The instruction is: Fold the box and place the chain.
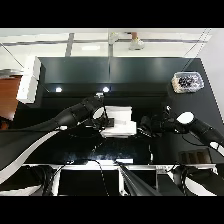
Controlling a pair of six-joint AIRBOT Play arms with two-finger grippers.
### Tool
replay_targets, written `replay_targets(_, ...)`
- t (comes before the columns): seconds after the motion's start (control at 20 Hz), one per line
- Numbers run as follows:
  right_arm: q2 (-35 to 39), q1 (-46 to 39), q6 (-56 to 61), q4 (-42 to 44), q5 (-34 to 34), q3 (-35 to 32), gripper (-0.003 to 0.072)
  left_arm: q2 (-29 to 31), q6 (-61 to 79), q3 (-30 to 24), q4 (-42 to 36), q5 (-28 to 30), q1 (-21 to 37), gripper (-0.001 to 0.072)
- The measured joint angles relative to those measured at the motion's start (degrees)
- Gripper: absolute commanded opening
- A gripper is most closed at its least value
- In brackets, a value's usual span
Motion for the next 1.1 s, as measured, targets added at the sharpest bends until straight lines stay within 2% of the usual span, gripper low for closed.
replay_targets(0.4, -0.4, 0.2, -3.5, 1.3, 6.2, 4.9, 0.055, 0.0, 0.4, 0.0, -0.1, -0.7, 0.0, 0.0031)
replay_targets(1.1, -0.4, 0.2, -4.5, 3.8, 11.5, 5.5, 0.0523, 0.0, 0.5, 0.0, -0.1, -0.7, 0.0, 0.0031)
